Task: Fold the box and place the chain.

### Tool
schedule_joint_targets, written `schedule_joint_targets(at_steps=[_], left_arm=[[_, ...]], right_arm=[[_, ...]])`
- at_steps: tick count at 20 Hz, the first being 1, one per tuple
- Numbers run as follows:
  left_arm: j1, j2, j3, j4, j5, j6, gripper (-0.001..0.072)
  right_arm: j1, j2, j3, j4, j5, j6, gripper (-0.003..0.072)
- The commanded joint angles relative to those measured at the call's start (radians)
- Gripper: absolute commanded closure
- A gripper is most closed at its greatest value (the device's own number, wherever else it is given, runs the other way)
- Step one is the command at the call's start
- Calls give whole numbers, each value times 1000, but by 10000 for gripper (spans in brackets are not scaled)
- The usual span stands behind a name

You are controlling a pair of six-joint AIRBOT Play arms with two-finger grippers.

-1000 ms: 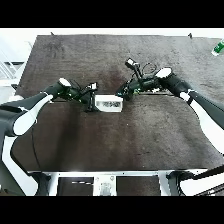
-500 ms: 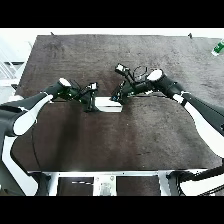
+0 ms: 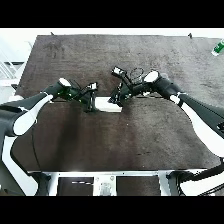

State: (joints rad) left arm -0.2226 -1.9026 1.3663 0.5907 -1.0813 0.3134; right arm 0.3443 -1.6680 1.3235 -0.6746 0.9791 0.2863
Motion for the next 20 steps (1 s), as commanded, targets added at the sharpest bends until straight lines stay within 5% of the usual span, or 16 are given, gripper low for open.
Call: schedule_joint_targets(at_steps=[1, 12, 20], left_arm=[[0, 0, 1, 0, 0, 1, 244], [0, 0, 1, 0, 0, 1, 244], [0, 0, 1, 0, 0, 1, 244]], right_arm=[[3, -4, 0, -5, -2, -37, 276], [3, -3, 45, -80, 77, -29, 229], [4, -8, 45, -96, -16, -29, 256]])
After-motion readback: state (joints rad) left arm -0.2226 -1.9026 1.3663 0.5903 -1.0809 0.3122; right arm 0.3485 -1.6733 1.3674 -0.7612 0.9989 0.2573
